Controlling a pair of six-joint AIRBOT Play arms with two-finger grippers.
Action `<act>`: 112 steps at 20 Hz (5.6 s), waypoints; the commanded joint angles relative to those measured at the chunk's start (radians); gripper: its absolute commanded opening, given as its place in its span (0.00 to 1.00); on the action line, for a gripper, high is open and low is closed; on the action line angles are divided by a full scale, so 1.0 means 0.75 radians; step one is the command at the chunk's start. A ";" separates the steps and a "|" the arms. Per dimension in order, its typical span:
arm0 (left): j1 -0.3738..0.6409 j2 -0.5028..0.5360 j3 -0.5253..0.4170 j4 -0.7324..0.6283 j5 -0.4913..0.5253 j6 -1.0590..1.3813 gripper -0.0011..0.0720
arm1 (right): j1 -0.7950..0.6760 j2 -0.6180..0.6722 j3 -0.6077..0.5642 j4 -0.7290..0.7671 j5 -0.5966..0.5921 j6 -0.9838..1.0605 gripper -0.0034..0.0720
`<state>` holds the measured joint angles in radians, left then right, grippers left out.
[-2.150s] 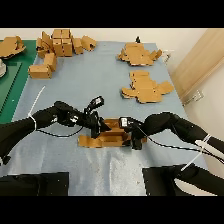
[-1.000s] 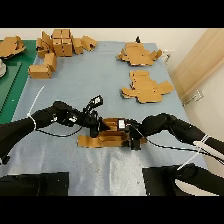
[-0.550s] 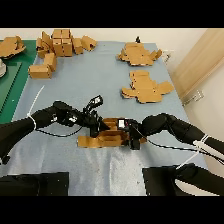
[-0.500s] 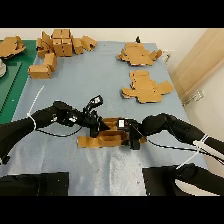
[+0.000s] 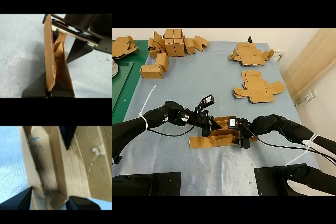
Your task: Fold the box.
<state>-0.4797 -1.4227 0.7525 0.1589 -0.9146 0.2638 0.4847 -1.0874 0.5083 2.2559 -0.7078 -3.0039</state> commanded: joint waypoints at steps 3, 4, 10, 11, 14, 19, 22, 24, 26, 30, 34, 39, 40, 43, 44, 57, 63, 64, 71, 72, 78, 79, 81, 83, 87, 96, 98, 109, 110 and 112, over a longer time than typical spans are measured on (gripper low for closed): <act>-0.001 -0.001 0.001 0.002 -0.005 0.002 0.03 | 0.005 0.008 -0.007 -0.010 -0.135 0.001 0.80; -0.001 -0.001 0.001 0.002 -0.006 0.002 0.03 | 0.005 0.024 -0.007 -0.010 -0.162 0.001 0.80; -0.001 -0.001 0.001 0.002 -0.005 0.002 0.03 | 0.005 0.089 -0.043 -0.011 -0.200 0.001 0.80; -0.001 -0.001 0.001 0.002 -0.005 0.002 0.03 | 0.005 0.089 -0.053 -0.010 -0.197 0.001 0.80; -0.001 -0.001 0.001 0.002 -0.005 0.002 0.03 | 0.005 0.089 -0.056 -0.009 -0.149 0.001 0.80; -0.001 -0.001 0.001 0.002 -0.005 0.002 0.03 | 0.005 0.087 -0.056 -0.009 -0.084 0.001 0.80; -0.001 -0.001 0.001 0.002 -0.005 0.002 0.03 | 0.005 0.085 -0.056 -0.009 -0.021 0.001 0.80; -0.001 -0.001 0.001 0.002 -0.005 0.002 0.03 | 0.005 0.085 -0.056 -0.009 0.021 0.001 0.80; -0.001 -0.001 0.001 0.002 -0.005 0.002 0.03 | 0.006 0.085 -0.056 -0.007 -0.005 0.002 0.80; -0.001 -0.001 0.001 0.002 -0.005 0.002 0.03 | 0.014 0.065 -0.056 -0.007 -0.052 0.001 0.80; -0.001 -0.001 0.001 0.002 -0.005 0.002 0.03 | 0.014 0.019 -0.056 -0.009 0.069 0.001 0.80; -0.001 -0.001 0.001 0.002 -0.005 0.002 0.03 | 0.014 0.020 -0.056 -0.009 0.047 0.001 0.80; -0.001 -0.001 0.001 0.002 -0.005 0.002 0.03 | 0.014 0.020 -0.056 -0.010 0.047 0.001 0.80; -0.001 -0.001 0.001 0.002 -0.005 0.002 0.03 | 0.014 0.019 -0.056 -0.010 0.047 0.001 0.74; -0.001 -0.001 0.001 0.002 -0.005 0.002 0.03 | 0.014 0.019 -0.056 -0.010 0.047 0.001 0.73; -0.001 -0.001 0.001 0.002 -0.005 0.002 0.03 | 0.013 0.019 -0.056 -0.035 0.045 0.003 0.53; -0.001 -0.001 0.001 0.002 -0.005 0.002 0.03 | 0.013 0.019 -0.056 -0.035 0.046 0.003 0.53; -0.001 -0.001 0.001 0.000 -0.004 0.002 0.03 | 0.013 0.019 -0.056 -0.036 0.045 0.003 0.53; -0.001 -0.001 0.001 -0.006 0.004 -0.054 0.50 | 0.013 0.019 -0.056 -0.036 0.045 0.003 0.53; 0.000 -0.001 0.001 -0.015 0.020 -0.131 0.83 | 0.013 0.019 -0.056 -0.035 0.045 0.003 0.53; 0.056 0.108 0.008 0.198 0.023 -0.426 0.86 | 0.013 0.020 -0.056 -0.048 0.045 0.003 0.53; 0.082 0.153 0.009 0.256 0.022 -0.493 0.86 | 0.013 0.020 -0.056 -0.053 0.045 0.003 0.56; 0.124 0.242 0.009 0.355 0.022 -0.604 0.86 | 0.013 0.020 -0.056 -0.055 0.045 0.003 0.69; 0.146 0.312 0.009 0.451 0.021 -0.709 0.86 | 0.013 0.022 -0.056 -0.055 0.046 0.003 0.69; 0.150 0.370 0.009 0.590 -0.012 -0.870 0.86 | 0.013 0.022 -0.056 -0.055 0.044 0.003 0.74; 0.150 0.370 0.009 0.606 -0.027 -0.903 0.86 | 0.013 0.045 -0.056 -0.050 0.028 0.017 0.74; 0.150 0.370 0.009 0.606 -0.027 -0.903 0.86 | 0.013 0.046 -0.056 -0.049 0.034 0.017 0.74; 0.149 0.370 0.009 0.605 -0.054 -0.912 0.86 | 0.013 0.047 -0.053 -0.044 0.052 0.121 0.86; 0.149 0.370 0.009 0.601 -0.073 -0.911 0.86 | 0.013 0.046 -0.053 -0.055 0.050 0.121 0.86; 0.144 0.370 0.009 0.572 -0.133 -0.922 0.75 | 0.013 0.046 -0.053 -0.056 0.047 0.121 0.86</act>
<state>-0.3679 -1.1465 0.7586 0.6075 -0.9653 -0.4202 0.4942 -1.0531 0.4675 2.2204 -0.6636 -2.9200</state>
